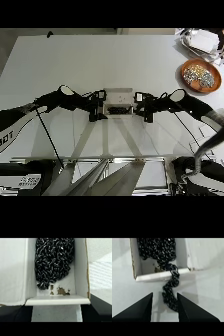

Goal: Fold the box and place the chain.

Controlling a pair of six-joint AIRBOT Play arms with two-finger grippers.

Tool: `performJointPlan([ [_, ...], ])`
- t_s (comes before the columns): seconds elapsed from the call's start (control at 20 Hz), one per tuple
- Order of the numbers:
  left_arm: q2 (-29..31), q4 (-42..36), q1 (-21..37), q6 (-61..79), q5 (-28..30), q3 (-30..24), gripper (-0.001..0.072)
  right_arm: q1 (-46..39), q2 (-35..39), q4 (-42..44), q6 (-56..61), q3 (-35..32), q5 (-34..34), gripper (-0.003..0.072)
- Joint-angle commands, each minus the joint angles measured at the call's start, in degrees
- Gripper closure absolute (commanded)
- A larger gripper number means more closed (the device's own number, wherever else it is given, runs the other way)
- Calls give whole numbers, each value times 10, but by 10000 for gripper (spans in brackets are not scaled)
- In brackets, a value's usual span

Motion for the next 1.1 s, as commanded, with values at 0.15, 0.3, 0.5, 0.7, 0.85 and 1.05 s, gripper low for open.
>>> performJointPlan([
  [0.15, 0, 0, 0, 0, 0, 0, 528, 10, -32, 66, -76, 0, -59, 343],
  [0.3, 0, 0, 0, 0, 0, 0, 528, 10, -36, 78, -87, 0, -56, 414],
  [0.5, 0, 0, 0, 0, 0, 0, 528, 10, -37, 78, -87, 0, -54, 557],
  [0.7, 0, 0, 0, 0, 0, 0, 528, 0, -17, 40, -78, 0, -54, 673],
  [0.85, 0, 0, 0, 0, 0, 0, 528, -22, 36, 2, -33, 0, -48, 673],
  [1.05, 0, 0, 0, 0, 0, 0, 528, -40, 145, -15, -5, 0, -28, 673],
])
